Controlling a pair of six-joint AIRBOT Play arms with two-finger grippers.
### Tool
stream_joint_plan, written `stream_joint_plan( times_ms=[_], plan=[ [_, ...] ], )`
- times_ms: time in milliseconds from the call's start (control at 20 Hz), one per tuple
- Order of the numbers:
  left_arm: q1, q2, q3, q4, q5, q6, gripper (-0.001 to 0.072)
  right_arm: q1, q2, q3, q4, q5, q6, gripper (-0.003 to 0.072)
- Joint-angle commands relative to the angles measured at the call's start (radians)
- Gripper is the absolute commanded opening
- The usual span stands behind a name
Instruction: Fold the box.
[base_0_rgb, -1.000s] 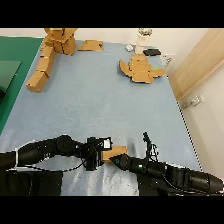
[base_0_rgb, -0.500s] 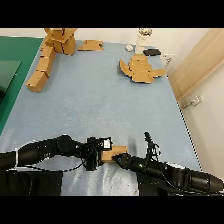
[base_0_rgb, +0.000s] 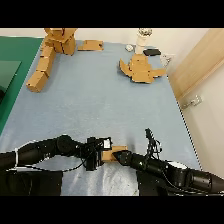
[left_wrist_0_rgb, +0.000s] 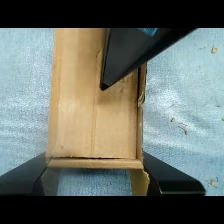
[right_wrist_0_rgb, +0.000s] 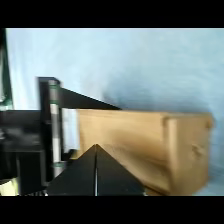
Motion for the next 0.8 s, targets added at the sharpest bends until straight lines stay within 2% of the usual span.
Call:
stream_joint_plan(
  times_ms=[0,100,300,400,550,750],
  plan=[
    [0.001,0.000,0.001,0.000,0.000,0.000,0.0545,0.001,0.001,0.101,-0.117,-0.135,-0.056,0.0003],
    [0.001,0.000,0.001,0.000,0.000,0.000,0.0545,0.000,0.001,0.167,-0.119,-0.288,-0.169,0.0003],
    [0.001,0.000,0.001,0.000,0.000,0.000,0.0545,0.000,-0.001,0.258,-0.119,-0.696,-0.346,0.0003],
    [0.001,0.000,0.001,0.000,0.000,0.000,0.0545,0.000,-0.001,0.276,-0.112,-0.819,-0.384,0.0003],
    [0.001,0.000,0.001,0.000,0.000,0.000,0.0545,-0.039,-0.004,0.299,-0.055,-0.849,-0.401,0.0003],
    [0.001,0.000,0.001,0.000,0.000,0.000,0.0545,-0.182,-0.114,0.417,0.021,-0.848,-0.639,0.0003]
  ],
)
